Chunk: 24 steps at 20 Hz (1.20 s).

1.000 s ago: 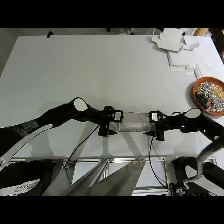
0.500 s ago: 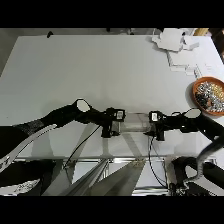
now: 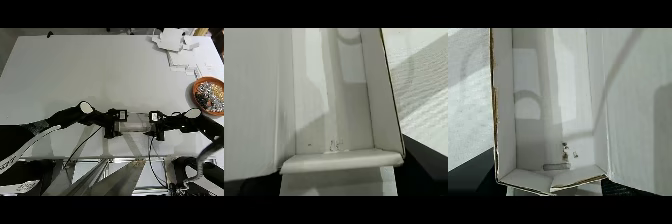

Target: Fold the box and place the chain.

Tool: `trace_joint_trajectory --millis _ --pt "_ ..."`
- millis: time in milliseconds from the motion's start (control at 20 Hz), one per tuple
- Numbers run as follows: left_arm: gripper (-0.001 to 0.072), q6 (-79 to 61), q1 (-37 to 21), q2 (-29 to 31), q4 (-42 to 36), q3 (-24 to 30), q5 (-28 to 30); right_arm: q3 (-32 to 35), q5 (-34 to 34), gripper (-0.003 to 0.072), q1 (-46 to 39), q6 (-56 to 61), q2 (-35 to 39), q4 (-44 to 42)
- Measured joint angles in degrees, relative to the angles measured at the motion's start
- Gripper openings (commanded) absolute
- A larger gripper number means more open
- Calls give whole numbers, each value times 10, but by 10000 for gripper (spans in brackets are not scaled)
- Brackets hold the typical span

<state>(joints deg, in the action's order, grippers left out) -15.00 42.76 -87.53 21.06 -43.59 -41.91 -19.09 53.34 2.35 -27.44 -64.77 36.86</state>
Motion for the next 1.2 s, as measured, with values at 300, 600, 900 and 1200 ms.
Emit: trace_joint_trajectory --millis 300,600,900,1200 --pt "690 -5 -1 0 -16 23 14 0 0 435 0 0 0 0" --pt "690 -43 -4 2 -54 33 19 0 0 435 0 0 0 0" --pt "689 -68 -7 12 -72 37 19 0 0 435 0 0 0 0" --pt "689 -78 -15 19 -76 37 7 0 0 435 0 0 0 0"
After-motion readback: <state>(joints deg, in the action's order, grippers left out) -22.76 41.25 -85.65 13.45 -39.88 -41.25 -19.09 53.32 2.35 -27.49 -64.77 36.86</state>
